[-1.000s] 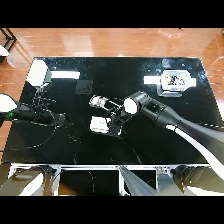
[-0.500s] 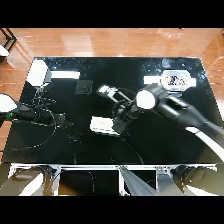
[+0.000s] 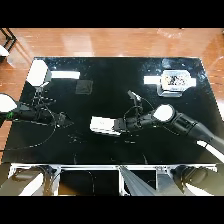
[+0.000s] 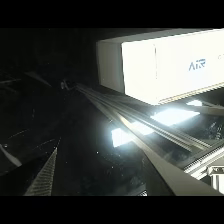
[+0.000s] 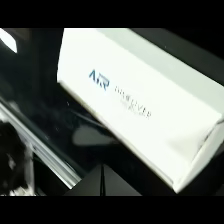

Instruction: Fold the box and place the chain.

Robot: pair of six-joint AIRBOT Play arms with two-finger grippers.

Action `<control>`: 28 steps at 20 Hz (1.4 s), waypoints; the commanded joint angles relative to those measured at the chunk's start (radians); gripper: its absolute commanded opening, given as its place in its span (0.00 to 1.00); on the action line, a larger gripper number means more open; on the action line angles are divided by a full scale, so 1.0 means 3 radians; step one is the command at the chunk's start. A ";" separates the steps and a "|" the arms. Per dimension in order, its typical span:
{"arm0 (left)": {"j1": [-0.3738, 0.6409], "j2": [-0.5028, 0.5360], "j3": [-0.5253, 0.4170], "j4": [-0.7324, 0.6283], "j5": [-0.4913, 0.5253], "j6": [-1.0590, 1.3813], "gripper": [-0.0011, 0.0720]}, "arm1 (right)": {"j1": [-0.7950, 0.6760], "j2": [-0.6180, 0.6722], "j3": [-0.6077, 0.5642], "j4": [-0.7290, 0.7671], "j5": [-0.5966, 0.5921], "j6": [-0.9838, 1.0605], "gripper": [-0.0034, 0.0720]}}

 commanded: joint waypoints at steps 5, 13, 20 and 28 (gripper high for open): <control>0.0001 -0.0003 -0.0001 0.0000 0.0024 0.0001 0.87 | 0.0051 -0.0263 -0.0160 0.0445 -0.0558 -0.0033 0.08; 0.0003 -0.0003 -0.0001 0.0001 0.0046 0.0013 0.87 | 0.0051 -0.0299 -0.0160 0.0242 -0.0594 0.0003 0.08; 0.0001 -0.0003 0.0013 -0.0153 -0.0048 0.0058 0.87 | 0.0019 -0.0067 -0.0010 0.0243 -0.0350 -0.0123 0.08; -0.0622 -0.0337 0.0108 -0.0679 0.0004 0.1278 0.87 | -0.0917 0.1153 0.0058 -0.0632 0.0326 -0.0078 0.08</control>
